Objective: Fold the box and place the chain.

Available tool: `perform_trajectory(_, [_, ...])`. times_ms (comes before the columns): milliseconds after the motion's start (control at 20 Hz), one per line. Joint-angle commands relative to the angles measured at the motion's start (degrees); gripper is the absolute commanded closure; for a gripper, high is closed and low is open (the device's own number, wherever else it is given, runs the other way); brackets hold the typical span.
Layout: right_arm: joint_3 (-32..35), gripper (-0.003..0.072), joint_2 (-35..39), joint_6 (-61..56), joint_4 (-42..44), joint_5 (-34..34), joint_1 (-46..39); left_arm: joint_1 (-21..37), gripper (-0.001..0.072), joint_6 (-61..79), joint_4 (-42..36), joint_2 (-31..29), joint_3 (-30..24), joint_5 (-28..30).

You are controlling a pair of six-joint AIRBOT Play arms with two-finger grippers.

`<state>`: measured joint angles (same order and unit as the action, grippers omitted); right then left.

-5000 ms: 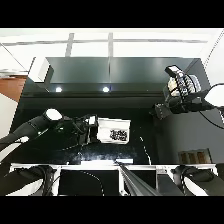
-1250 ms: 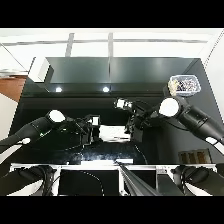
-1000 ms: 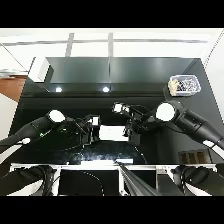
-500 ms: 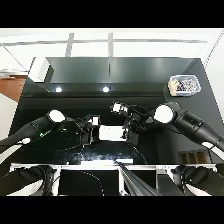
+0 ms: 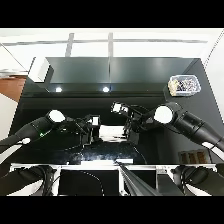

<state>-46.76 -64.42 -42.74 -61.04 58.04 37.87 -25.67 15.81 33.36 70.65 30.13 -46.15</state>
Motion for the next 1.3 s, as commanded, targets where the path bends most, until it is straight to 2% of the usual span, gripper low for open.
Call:
perform_trajectory(0, [0.0,0.0449,0.0,-0.6,-1.0,0.0,0.0,0.0,0.0314,0.0,0.0,0.0,0.0,0.0])
perform_trajectory(500, [0.1,0.0444,0.0,-0.6,-1.0,0.4,0.1,0.0,0.0314,0.0,0.0,0.0,0.0,0.0])
perform_trajectory(550, [0.1,0.0419,0.0,-0.6,-1.0,0.4,0.1,0.0,0.0314,0.0,0.0,0.0,0.0,0.0])
perform_trajectory(1250, [0.1,0.0418,-0.1,-0.6,-1.2,0.4,1.2,0.0,0.0315,0.0,0.0,0.0,0.0,0.0])
